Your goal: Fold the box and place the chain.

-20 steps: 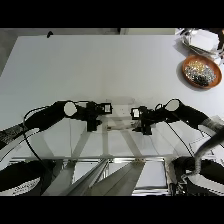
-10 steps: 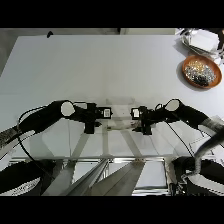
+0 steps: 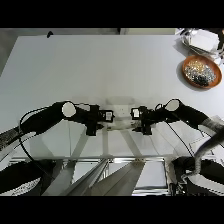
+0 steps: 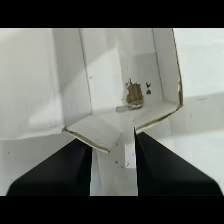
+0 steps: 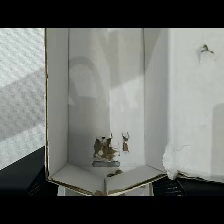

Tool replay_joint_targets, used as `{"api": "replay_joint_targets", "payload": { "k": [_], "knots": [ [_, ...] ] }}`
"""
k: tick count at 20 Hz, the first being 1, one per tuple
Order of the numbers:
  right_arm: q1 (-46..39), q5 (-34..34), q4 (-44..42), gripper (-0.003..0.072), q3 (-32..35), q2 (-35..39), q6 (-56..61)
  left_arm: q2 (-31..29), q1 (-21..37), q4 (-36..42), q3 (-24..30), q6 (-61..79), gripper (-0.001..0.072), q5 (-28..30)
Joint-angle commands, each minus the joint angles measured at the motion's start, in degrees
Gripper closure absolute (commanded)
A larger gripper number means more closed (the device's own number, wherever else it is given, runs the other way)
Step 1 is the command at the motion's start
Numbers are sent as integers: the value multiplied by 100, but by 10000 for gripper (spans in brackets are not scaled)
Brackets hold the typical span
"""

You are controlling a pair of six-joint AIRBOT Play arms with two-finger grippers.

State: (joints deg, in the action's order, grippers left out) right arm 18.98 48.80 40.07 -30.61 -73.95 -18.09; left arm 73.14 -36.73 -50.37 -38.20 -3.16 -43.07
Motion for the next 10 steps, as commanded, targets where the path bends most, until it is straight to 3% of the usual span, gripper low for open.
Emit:
{"api": "replay_joint_targets", "payload": {
  "k": [1,3,5,10],
  "knots": [
    [0,2,-2,404,0,4,2,74,-125,142,0,39,444,81],
    [0,2,-2,404,0,4,2,98,-160,225,0,35,455,219],
    [0,2,-2,404,0,4,2,107,-201,304,0,37,517,435],
    [0,2,-2,404,0,4,2,125,-466,496,0,35,517,837]
  ]
}}
